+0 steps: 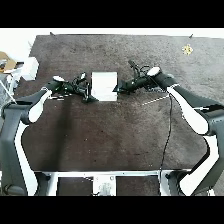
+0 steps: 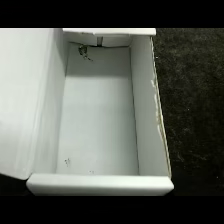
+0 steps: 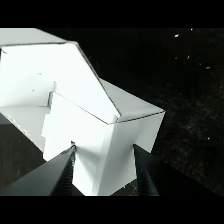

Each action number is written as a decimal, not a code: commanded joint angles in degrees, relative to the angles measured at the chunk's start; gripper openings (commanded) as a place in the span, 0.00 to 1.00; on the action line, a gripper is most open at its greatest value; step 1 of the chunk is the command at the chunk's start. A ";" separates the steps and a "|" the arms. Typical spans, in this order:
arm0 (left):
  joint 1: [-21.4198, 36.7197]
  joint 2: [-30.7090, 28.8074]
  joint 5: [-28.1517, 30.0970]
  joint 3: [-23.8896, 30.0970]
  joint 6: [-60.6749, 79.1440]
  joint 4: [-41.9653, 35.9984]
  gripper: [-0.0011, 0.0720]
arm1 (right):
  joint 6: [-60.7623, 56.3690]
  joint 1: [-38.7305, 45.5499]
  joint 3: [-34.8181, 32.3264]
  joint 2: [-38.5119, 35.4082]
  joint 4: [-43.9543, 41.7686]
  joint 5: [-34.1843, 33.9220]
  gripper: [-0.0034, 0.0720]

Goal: Fold the box and place the chain.

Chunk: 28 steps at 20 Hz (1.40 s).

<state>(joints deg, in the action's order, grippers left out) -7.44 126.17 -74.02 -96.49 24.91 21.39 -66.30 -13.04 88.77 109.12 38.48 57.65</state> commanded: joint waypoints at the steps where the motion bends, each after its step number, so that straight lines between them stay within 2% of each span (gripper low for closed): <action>1: 0.00 0.00 0.00 0.00 0.02 -0.02 0.14 | -6.75 -2.05 0.22 0.02 8.61 -4.17 0.60; 6: 0.00 0.00 0.00 0.00 0.00 -0.02 0.14 | -19.45 -4.96 6.32 0.15 27.19 -1.20 0.60; 14: 0.00 0.02 0.02 0.00 0.02 -0.02 0.14 | -34.01 -13.29 27.19 10.10 49.00 17.27 0.59; 15: 0.00 0.00 0.00 0.00 0.00 -0.02 0.14 | -35.19 -14.05 28.28 10.80 49.86 17.38 0.59; 16: 0.00 0.02 0.00 0.00 0.00 -0.02 0.14 | -35.82 -14.64 28.15 10.84 49.83 16.83 0.54; 24: 0.00 0.02 0.02 0.00 0.02 -0.02 0.14 | -40.68 -15.93 27.80 13.11 51.15 15.17 0.54; 28: 0.00 0.00 0.00 0.00 0.02 -0.02 0.14 | -40.24 -15.91 27.82 9.79 51.41 15.08 0.54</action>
<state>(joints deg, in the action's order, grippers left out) -7.51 126.21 -74.39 -96.47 25.04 21.39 -106.28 -28.73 116.33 120.84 89.25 72.99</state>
